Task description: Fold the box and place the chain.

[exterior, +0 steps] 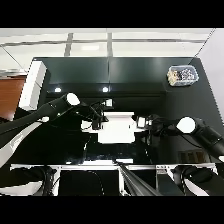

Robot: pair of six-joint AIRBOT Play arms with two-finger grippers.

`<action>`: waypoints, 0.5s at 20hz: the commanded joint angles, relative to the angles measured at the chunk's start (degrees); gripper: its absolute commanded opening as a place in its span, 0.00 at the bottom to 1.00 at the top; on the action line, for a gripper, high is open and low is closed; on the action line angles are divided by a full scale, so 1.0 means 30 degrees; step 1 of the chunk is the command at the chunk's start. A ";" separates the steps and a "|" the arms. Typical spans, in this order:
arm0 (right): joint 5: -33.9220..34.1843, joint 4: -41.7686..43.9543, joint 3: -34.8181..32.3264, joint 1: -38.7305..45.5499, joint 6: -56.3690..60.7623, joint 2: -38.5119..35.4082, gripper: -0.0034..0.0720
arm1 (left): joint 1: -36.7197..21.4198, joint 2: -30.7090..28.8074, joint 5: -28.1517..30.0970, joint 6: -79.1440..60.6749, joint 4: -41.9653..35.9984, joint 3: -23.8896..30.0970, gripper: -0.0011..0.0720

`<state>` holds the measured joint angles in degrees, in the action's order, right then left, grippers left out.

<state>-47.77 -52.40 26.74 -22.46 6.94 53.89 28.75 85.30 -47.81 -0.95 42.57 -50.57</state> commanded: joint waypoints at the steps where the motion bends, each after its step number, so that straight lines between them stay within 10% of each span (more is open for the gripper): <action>1: 0.0117 0.1428 -0.0211 -0.1596 -0.2324 0.0962 0.93 | 0.0015 0.0015 0.0058 -0.0036 0.0066 0.0007 0.05; 10: 0.3162 0.1392 -0.0211 -0.4044 -0.2557 0.2047 0.93 | 0.0015 0.0015 0.0058 -0.0036 0.0066 0.0007 0.05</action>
<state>-41.17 -48.56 26.09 -32.62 -0.21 58.74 28.75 85.32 -47.59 -1.08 42.74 -50.57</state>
